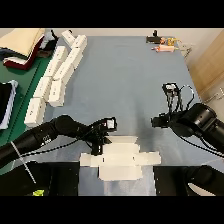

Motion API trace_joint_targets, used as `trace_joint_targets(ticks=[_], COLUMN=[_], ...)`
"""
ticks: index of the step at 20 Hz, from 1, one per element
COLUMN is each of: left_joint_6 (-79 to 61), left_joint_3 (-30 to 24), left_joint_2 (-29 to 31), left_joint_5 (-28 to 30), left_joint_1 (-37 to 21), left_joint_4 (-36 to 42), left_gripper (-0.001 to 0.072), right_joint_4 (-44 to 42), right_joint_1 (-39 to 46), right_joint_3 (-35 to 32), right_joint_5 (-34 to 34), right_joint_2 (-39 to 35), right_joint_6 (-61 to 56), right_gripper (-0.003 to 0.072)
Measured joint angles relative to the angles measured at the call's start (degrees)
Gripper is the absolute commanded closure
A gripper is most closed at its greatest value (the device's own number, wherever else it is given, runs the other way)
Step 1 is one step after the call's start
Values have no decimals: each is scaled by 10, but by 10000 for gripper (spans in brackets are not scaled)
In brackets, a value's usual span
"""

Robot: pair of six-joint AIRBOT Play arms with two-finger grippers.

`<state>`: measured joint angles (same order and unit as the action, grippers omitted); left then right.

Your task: Fold the box.

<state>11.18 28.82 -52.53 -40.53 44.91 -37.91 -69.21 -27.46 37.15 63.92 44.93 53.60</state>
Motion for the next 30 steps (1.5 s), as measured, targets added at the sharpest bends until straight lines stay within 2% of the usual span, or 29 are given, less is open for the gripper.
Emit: trace_joint_targets(ticks=[6, 10, 19, 30], left_joint_6=[-23, -36, -17, 118], left_joint_3=[1, -10, -30, -31], left_joint_2=[69, 87, 79, 51], left_joint_5=[58, 75, 110, 124], left_joint_1=[2, 2, 26, 78], left_joint_4=[4, 2, 0, -93], left_gripper=[695, 696, 697, 697], right_joint_4=[-2, -2, -2, -2], right_joint_1=[0, 0, 0, 0], right_joint_3=[0, 0, 0, 0], right_joint_5=[0, 0, 0, -7], right_joint_2=[0, 0, 0, 0], right_joint_6=[0, 0, 0, 0], right_gripper=[567, 567, 567, 567])
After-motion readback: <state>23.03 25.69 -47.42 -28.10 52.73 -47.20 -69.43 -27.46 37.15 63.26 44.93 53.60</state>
